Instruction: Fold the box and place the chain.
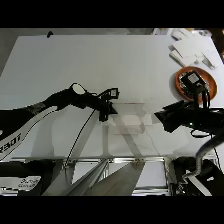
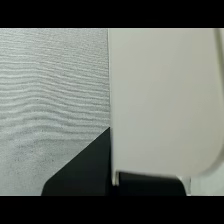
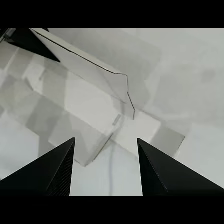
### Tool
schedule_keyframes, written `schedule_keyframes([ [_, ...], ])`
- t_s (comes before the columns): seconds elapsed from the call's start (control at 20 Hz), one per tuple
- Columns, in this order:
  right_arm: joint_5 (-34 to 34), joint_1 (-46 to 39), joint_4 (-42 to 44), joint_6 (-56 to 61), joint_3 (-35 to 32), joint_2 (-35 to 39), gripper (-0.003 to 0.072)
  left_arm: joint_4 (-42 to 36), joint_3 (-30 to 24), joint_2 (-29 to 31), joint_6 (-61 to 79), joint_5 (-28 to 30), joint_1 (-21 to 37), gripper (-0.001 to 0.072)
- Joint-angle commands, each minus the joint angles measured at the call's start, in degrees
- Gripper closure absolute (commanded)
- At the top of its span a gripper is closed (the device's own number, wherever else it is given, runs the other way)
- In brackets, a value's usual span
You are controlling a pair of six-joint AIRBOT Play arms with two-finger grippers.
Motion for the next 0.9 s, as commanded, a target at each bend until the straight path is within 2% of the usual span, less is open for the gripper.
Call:
schedule_keyframes([
  [0.0, -0.1, 0.0, -0.2, -0.2, 0.0, 0.0, 0.0256, 0.0, 0.0, 0.0, 0.0, 0.0, 0.0, 0.0696],
  [0.5, -1.6, 0.0, -0.2, -13.5, -0.1, -0.1, 0.0256, 0.0, 0.0, 0.0, 0.0, 0.0, 0.0, 0.0696],
  [0.7, -3.0, 0.0, 0.2, -14.4, -4.5, -0.1, 0.0256, 0.0, 0.0, 0.0, 0.0, 0.0, 0.0, 0.0696],
  [0.75, -4.3, 0.0, 0.5, -16.5, -6.4, -0.1, 0.0288, 0.0, 0.0, 0.0, 0.0, 0.1, 0.0, 0.0696],
  [0.8, -5.8, 0.0, 2.6, -20.3, -8.2, -0.2, 0.0425, 0.0, 0.0, 0.0, 0.0, 0.0, 0.0, 0.0696],
  [0.85, -6.4, 0.0, 7.0, -27.2, -10.4, -0.7, 0.0666, 0.0, 0.0, 0.0, 0.0, 0.0, 0.0, 0.0696],
])
